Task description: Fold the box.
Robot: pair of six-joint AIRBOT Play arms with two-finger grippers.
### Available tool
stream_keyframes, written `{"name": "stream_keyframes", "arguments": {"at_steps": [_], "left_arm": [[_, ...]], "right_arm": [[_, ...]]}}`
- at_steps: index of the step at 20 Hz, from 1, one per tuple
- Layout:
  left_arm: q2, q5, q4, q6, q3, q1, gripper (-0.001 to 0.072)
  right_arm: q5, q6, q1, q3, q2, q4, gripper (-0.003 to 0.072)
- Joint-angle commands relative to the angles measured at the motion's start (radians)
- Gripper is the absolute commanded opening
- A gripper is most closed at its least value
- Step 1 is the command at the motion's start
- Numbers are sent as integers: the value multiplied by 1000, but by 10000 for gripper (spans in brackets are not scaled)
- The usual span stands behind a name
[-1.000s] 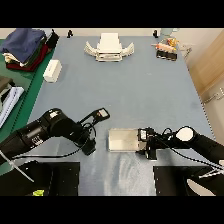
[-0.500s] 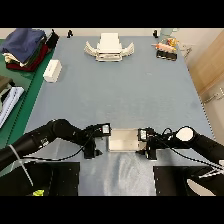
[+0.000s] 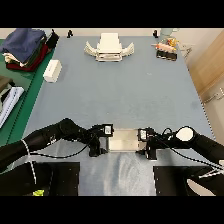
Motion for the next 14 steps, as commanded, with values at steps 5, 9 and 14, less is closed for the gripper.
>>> {"name": "stream_keyframes", "arguments": {"at_steps": [5,9,14], "left_arm": [[-14,76,-26,34,-11,-55,695],[-25,94,-74,37,-11,-56,695],[-53,119,-92,37,-11,-96,695]], "right_arm": [[0,0,1,1,0,0,503],[0,0,1,1,0,0,504],[0,0,1,1,0,0,504]]}}
